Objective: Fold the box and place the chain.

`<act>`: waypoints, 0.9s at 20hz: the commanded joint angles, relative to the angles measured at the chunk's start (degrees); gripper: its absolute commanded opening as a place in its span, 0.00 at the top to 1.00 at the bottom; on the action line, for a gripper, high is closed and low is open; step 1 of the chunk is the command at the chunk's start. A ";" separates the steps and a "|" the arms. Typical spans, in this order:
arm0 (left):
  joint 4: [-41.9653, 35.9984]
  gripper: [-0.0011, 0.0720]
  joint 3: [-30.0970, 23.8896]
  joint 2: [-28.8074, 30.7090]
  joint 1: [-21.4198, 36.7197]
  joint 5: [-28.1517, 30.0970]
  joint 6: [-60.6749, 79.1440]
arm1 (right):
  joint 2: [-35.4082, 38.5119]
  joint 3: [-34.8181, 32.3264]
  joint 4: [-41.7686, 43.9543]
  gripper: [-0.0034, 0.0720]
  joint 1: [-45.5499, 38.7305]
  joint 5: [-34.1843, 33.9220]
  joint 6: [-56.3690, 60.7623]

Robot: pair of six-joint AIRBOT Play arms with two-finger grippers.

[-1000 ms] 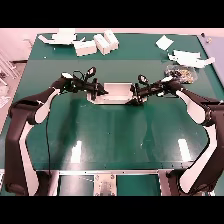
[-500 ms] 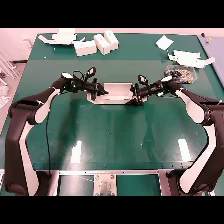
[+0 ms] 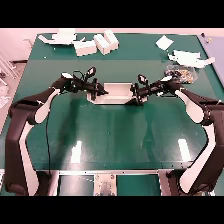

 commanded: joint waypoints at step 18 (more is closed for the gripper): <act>0.00 0.96 0.02 0.04 0.00 0.00 0.02 | -2.43 0.39 6.91 0.12 -1.42 0.50 -4.11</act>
